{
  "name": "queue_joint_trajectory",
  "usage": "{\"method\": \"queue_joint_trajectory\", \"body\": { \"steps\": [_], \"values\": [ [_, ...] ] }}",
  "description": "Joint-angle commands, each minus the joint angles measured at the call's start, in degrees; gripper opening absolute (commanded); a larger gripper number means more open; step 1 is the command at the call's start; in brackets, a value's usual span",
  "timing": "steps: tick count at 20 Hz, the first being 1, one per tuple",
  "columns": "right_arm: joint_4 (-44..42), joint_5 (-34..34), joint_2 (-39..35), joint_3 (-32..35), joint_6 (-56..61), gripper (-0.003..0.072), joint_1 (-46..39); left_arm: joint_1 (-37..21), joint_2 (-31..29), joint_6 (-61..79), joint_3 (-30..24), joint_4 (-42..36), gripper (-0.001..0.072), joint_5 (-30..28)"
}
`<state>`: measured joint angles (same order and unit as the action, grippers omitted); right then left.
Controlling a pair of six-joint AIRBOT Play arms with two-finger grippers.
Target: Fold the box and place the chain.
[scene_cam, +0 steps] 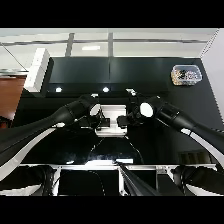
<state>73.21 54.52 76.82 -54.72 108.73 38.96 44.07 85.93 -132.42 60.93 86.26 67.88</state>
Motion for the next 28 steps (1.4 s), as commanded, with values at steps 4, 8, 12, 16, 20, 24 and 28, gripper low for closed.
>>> {"method": "queue_joint_trajectory", "body": {
  "steps": [4, 8, 12, 16, 20, 24, 28],
  "values": [
    [7.63, 10.27, 4.13, -4.87, 14.8, 0.0483, 3.67, -0.02, -0.04, 0.02, 0.0, 0.02, 0.0032, -0.04],
    [5.46, 10.88, 6.08, -4.9, 14.75, 0.0482, 3.67, -0.02, -0.04, 0.2, 0.0, 0.02, 0.0033, 0.26],
    [5.49, 10.82, 6.1, -4.9, 14.78, 0.0482, 3.67, -0.02, -0.04, 0.17, 0.0, 0.04, 0.0033, 0.15],
    [6.56, 10.16, 6.32, -4.9, 14.75, 0.0482, 3.67, -0.02, -0.04, 0.17, 0.0, 0.07, 0.0033, 0.07],
    [6.32, 9.16, 7.72, -4.92, 14.71, 0.0482, 3.67, -0.02, -0.04, 0.17, 0.0, 0.07, 0.0032, -0.17],
    [5.97, 9.05, 8.87, -4.92, 14.71, 0.0482, 3.67, -0.02, -0.04, 0.17, 0.0, 0.04, 0.0033, 0.07],
    [5.99, 9.07, 8.87, -4.92, 14.71, 0.0481, 3.67, -0.02, -0.04, 0.17, 0.0, 0.07, 0.0033, -0.07]
  ]
}}
